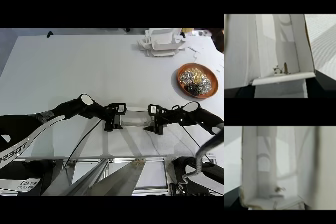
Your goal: Fold the box and place the chain.
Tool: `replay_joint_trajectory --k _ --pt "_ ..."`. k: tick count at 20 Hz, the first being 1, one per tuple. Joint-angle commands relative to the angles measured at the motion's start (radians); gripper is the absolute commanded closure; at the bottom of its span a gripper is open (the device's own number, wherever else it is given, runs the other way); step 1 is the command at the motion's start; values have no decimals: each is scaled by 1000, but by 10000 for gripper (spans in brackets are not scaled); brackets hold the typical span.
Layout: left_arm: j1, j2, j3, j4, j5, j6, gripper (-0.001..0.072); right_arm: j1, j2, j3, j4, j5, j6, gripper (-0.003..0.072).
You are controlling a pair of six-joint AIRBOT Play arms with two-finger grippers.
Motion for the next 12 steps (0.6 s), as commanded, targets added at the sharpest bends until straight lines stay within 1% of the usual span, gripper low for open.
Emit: replay_joint_trajectory --k 1,4,6,10,11,12 --pt "0 0 0 2 -2 3 695 0 83 0 -81 16 151 45" --pt "0 0 0 2 -2 3 695 0 193 0 -257 33 286 46" --pt "0 0 0 2 -2 3 695 0 285 0 -343 65 369 47" --pt "0 0 0 2 -2 3 695 0 470 0 -344 134 457 53" --pt "0 0 0 2 -2 3 695 0 504 0 -328 164 482 153" --pt "0 0 0 2 -2 3 695 1 530 0 -299 210 480 402"
